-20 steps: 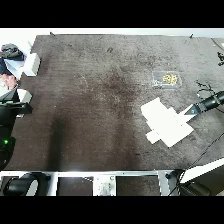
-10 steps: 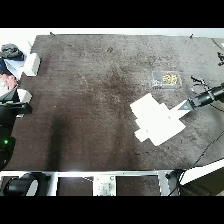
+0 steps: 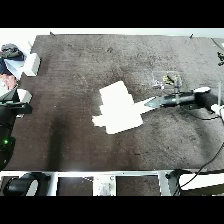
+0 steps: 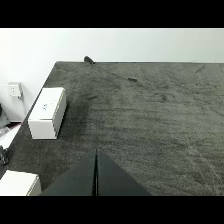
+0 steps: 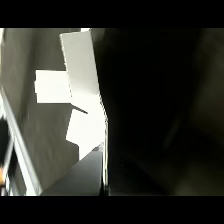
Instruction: Fold the box and place the chain.
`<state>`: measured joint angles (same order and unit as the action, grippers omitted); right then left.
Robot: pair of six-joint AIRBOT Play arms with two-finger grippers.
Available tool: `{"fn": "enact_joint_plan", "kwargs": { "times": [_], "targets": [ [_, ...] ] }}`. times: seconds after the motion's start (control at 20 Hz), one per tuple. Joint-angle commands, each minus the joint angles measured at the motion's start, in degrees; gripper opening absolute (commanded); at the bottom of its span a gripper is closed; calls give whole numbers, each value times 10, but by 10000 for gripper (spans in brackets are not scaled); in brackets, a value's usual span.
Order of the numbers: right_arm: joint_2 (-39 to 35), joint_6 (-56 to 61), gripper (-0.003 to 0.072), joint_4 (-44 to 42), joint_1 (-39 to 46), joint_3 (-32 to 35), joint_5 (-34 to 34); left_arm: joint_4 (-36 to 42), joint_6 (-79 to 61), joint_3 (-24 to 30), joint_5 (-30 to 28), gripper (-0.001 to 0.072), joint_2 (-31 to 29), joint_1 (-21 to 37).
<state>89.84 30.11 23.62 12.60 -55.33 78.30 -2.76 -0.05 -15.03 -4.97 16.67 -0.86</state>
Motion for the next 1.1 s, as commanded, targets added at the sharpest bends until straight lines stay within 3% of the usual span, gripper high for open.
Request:
{"fn": "enact_joint_plan", "kwargs": {
  "times": [0.0, 0.25, 0.5, 0.6, 0.65, 0.7, 0.85, 1.05],
  "targets": [
    [-34, -24, 6, -123, -101, 74, -162, 0, 0, 0, 0, 13, 0, 0],
    [-32, -18, 6, -142, -187, 74, -383, 0, 0, 0, 10, 13, 0, 0],
    [-32, -6, 5, -149, -191, 74, -409, 0, 1, 0, 21, 13, 0, 0],
    [-32, -9, 5, -149, -209, 74, -437, 0, 0, -1, 77, 16, 0, 0],
    [-31, -12, 5, -149, -217, 74, -451, -3, -7, -4, 131, 206, 0, 0],
    [-31, -12, 6, -149, -221, 74, -464, -2, -16, -10, 179, 468, 3, 0],
    [-31, -24, 6, -149, -221, 74, -473, -2, -15, -48, 259, 485, 54, 0],
    [-31, -46, 7, -149, -221, 74, -472, -2, -15, -127, 340, 485, 198, 0]
  ]
}}
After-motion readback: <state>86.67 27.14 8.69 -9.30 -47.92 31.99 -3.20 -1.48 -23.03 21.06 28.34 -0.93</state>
